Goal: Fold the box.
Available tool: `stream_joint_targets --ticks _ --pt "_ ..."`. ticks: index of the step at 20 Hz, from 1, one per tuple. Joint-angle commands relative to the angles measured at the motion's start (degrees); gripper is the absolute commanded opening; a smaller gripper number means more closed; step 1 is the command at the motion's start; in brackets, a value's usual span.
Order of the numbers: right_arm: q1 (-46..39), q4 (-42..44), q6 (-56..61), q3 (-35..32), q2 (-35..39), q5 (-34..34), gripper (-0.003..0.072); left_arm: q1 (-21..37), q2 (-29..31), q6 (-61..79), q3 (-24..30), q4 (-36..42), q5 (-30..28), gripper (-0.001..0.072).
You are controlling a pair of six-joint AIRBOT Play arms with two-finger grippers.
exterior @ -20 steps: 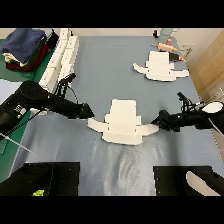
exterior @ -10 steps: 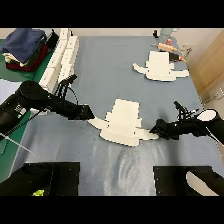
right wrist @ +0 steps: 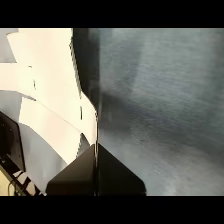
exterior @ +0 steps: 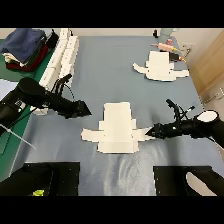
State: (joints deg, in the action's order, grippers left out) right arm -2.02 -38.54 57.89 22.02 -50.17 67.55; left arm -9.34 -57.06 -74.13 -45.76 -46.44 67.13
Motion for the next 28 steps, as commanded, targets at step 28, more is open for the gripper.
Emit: stream_joint_targets --ticks 28 --pt "11.13 -4.11 -1.31 -3.19 4.28 -13.03 0.0002 -4.87 -30.45 42.99 -2.14 27.02 2.8 0.0518"
